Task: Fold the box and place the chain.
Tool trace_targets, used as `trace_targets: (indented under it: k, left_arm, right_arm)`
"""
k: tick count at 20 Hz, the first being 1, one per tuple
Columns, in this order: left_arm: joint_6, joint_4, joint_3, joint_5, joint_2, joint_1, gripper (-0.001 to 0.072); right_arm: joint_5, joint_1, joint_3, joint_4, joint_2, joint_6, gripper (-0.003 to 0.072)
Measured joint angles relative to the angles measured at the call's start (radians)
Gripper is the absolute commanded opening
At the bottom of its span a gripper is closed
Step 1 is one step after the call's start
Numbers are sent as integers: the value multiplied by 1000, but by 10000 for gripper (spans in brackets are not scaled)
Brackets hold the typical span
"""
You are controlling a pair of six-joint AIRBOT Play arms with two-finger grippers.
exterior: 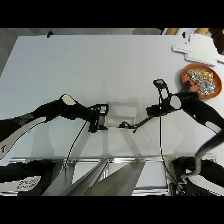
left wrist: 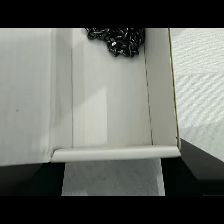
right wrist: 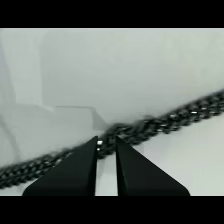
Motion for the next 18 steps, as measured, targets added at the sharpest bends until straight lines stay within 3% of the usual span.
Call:
trace_targets:
  k: [18]
  left_arm:
    - [0, 0, 0, 0, 0, 0, 153]
  right_arm:
    - [-28, -56, 0, 32, -2, -11, 204]
